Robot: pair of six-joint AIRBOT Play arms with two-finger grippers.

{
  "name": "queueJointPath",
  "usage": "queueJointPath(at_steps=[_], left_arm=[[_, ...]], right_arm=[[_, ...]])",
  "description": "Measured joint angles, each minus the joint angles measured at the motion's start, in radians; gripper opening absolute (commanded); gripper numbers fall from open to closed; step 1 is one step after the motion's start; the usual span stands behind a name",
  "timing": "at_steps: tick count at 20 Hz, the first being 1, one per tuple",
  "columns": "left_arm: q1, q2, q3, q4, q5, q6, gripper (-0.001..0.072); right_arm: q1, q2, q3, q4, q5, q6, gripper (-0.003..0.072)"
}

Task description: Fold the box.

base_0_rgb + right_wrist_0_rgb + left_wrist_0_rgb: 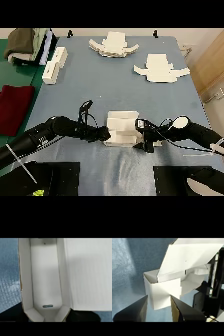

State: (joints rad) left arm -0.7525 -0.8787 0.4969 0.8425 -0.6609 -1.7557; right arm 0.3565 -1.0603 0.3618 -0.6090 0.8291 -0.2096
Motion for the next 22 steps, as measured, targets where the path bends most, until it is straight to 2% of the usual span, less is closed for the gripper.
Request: queueJointPath(at_steps=[5,9,10,11,20,21,22], left_arm=[[-0.008,0.000,0.026,0.056,-0.012,-0.074,0.0406],[-0.056,0.000,0.039,0.109,-0.009,-0.149,0.0405],[-0.071,0.000,0.041,0.131,-0.008,-0.177,0.0315],[-0.084,0.000,0.043,0.150,-0.007,-0.198,0.0290],[-0.131,-0.009,0.074,0.259,-0.008,-0.327,0.0285],[-0.133,-0.017,0.081,0.270,-0.013,-0.334,0.0193],[-0.137,-0.028,0.091,0.281,-0.020,-0.340,0.0175]], right_arm=[[0.000,0.000,0.000,0.000,0.000,0.000,0.0550],[0.000,0.000,0.000,0.000,0.000,0.000,0.0550],[0.000,0.000,0.000,0.000,0.000,0.000,0.0550],[0.000,0.000,0.000,0.000,0.000,0.000,0.0550],[0.000,0.000,0.000,0.000,0.000,0.000,0.0550],[0.000,0.000,0.000,0.000,0.000,0.000,0.0550],[0.000,0.000,0.000,0.000,0.000,0.000,0.0550]])
